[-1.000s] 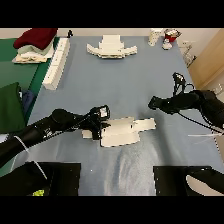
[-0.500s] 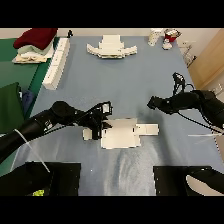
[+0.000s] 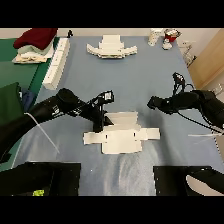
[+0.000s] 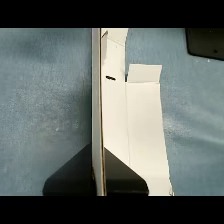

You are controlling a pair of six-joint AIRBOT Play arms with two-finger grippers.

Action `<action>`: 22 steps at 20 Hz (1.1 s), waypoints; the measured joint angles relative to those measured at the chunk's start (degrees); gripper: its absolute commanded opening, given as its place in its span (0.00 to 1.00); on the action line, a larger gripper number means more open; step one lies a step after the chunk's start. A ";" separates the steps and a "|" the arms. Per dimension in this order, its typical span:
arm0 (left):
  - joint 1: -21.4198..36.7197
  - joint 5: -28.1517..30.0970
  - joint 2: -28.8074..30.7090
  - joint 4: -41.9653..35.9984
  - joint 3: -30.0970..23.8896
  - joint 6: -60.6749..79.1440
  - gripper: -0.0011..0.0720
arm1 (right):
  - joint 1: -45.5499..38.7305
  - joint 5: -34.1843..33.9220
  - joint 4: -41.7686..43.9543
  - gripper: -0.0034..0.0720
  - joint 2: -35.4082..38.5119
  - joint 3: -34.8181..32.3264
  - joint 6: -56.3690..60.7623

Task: Fold the box.

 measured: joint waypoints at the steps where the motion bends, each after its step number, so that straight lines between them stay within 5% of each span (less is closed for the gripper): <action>1: 0.07 -0.72 -0.74 0.11 0.28 -0.52 0.03 | 0.00 0.00 0.00 0.92 0.00 0.00 0.00; 22: 0.39 -3.74 -4.94 0.68 -2.03 -3.43 0.03 | 0.00 -4.61 0.07 0.92 0.00 0.00 0.02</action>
